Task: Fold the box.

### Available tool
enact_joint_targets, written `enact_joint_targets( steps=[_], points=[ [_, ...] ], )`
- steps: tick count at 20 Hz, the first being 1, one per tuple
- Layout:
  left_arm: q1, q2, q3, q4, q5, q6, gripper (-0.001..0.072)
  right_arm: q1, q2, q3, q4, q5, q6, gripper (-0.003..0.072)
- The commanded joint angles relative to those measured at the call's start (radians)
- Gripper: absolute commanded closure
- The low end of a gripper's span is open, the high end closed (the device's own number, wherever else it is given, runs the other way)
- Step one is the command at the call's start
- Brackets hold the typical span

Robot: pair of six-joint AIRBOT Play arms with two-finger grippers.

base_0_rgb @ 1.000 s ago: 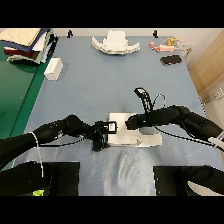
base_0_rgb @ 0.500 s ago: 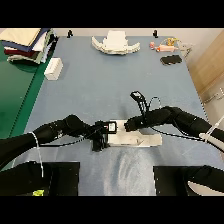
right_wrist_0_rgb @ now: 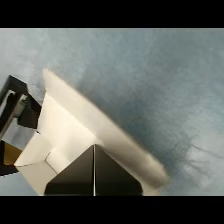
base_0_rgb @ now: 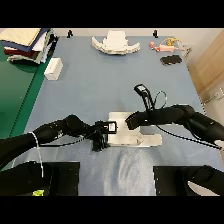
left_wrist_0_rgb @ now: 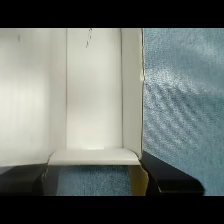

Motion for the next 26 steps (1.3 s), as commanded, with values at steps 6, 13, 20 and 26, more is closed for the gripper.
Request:
enact_joint_targets(
  steps=[6, 13, 20, 26],
  points=[
    [0.0, 0.0, 0.001, 0.0, 0.0, 0.0, 0.0237, 0.0, 0.359, -0.018, -0.192, -0.429, -0.166, 0.0681],
    [0.0, 0.0, 0.001, 0.0, 0.0, 0.0, 0.0238, 0.0, 0.376, -0.191, -0.344, -0.412, -0.417, 0.0206],
    [0.0, 0.0, 0.001, 0.0, 0.0, 0.0, 0.0238, 0.003, 0.188, -0.212, -0.357, -0.19, -0.63, 0.0205],
    [0.0, 0.0, 0.001, 0.0, 0.0, 0.0, 0.0238, 0.015, 0.157, -0.212, -0.241, -0.137, -0.754, 0.0215]
  ],
)
